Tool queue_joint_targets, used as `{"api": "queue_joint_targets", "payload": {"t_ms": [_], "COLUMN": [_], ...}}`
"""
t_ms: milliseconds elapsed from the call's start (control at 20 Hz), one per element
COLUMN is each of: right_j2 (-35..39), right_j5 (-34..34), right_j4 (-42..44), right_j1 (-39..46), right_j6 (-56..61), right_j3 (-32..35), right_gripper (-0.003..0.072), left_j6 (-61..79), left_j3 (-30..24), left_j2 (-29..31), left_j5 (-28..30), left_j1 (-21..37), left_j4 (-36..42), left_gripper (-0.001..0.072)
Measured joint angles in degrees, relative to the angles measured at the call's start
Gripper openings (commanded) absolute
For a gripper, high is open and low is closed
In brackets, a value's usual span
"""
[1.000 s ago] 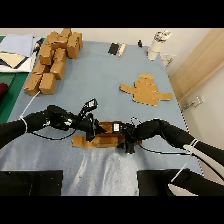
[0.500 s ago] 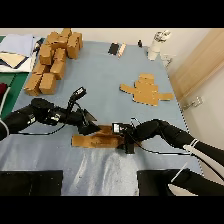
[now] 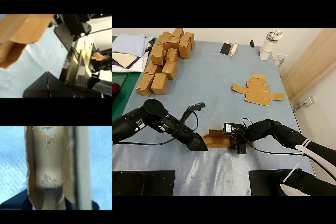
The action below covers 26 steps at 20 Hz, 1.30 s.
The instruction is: Fold the box.
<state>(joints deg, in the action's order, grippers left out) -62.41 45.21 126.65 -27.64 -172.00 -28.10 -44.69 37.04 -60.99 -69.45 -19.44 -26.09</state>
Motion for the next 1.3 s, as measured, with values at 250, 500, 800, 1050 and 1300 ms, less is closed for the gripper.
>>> {"api": "queue_joint_targets", "payload": {"t_ms": [250, 500, 800, 1050, 1300], "right_j2": [0.0, 0.0, 0.0, 0.0, 0.0], "right_j5": [0.0, 0.2, 0.3, 0.5, 0.5], "right_j4": [0.0, 0.0, -0.3, -0.4, -0.5], "right_j1": [0.0, 0.0, 0.0, 0.0, 0.0], "right_j6": [0.0, 0.0, 0.0, 0.0, 0.0], "right_j3": [0.0, 0.0, 0.0, 0.0, 0.0], "right_gripper": [0.0472, 0.0472, 0.0472, 0.0472, 0.0472], "left_j6": [-3.6, -4.9, -7.2, -5.9, 2.4], "left_j3": [2.6, 9.3, 14.2, 15.8, 17.2], "left_j2": [-2.4, -12.0, -23.9, -27.1, -23.3], "left_j5": [11.7, 18.3, 15.9, 12.5, 7.5], "left_j1": [-2.7, -0.6, 0.1, 1.6, 5.2], "left_j4": [2.4, 1.0, -2.8, -4.0, -3.7], "left_gripper": [0.0012, 0.0012, 0.0012, 0.0012, 0.0010]}}
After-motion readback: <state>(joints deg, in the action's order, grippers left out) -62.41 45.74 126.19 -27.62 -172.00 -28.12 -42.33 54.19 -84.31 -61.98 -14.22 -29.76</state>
